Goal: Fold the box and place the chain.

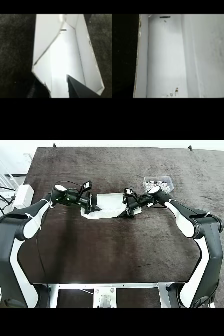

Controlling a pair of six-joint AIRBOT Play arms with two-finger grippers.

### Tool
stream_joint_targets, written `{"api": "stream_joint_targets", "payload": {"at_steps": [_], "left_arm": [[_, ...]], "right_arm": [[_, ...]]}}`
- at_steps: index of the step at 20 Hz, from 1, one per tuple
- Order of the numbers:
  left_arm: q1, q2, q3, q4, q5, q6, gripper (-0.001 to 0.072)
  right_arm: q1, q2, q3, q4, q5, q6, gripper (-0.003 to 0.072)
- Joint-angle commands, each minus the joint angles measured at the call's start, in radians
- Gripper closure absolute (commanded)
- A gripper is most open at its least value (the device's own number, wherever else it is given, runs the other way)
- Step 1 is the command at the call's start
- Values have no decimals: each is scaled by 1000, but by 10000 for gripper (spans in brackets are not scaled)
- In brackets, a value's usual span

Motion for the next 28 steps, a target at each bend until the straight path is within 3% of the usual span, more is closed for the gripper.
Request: {"api": "stream_joint_targets", "payload": {"at_steps": [1,11,12,13,15,19,24,28], "left_arm": [[3,12,3,-3,-23,17,295],[140,78,26,-74,-190,5,296],[140,78,29,-85,-206,-1,373],[137,78,35,-83,-248,6,692],[135,79,46,-101,-299,21,693],[117,163,39,-66,-171,-52,697],[88,256,37,25,-158,-107,697],[61,329,-72,32,-72,-89,696]], "right_arm": [[1,-1,0,0,1,0,170],[1,-1,0,0,1,0,170],[1,-1,0,0,1,0,170],[1,-1,0,0,1,0,170],[1,-1,0,0,1,0,170],[0,-1,0,0,0,0,170],[1,-1,0,0,1,0,170],[1,-1,0,0,0,0,170]]}}
